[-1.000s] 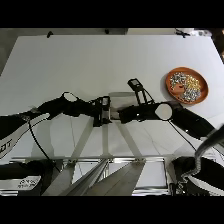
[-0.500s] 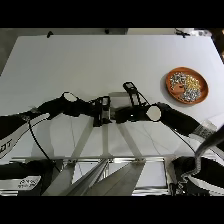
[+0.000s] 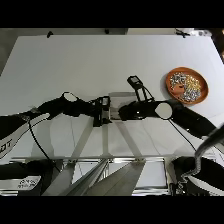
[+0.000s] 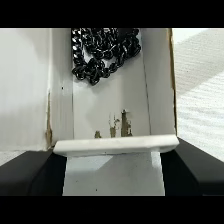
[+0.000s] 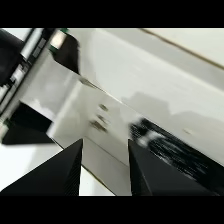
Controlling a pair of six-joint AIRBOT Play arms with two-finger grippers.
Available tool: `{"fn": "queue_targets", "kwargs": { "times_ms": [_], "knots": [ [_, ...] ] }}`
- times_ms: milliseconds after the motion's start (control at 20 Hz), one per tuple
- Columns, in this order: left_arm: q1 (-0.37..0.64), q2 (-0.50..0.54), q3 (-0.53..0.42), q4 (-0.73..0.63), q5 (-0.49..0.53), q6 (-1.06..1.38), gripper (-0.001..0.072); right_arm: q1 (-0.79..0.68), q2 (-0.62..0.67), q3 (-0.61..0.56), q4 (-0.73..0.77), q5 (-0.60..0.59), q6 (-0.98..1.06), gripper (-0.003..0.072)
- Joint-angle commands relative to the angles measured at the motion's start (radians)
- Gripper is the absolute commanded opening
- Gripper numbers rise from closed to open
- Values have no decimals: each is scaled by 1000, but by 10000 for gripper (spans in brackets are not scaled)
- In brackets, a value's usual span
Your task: Fold the box and place the chain.
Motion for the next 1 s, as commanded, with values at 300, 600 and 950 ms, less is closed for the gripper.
{"fn": "queue_targets", "kwargs": {
  "times_ms": [300, 600, 950],
  "knots": [
    [0, -1, 0, 0, 0, 0, 271, -318, 119, -6, -276, 389, -492, 315],
    [0, -1, 0, 0, 0, 0, 271, -352, 97, -40, -204, 312, -997, 420],
    [0, -1, 0, 0, 0, 0, 271, -352, -51, -56, -61, 305, -1347, 478]
  ]
}}
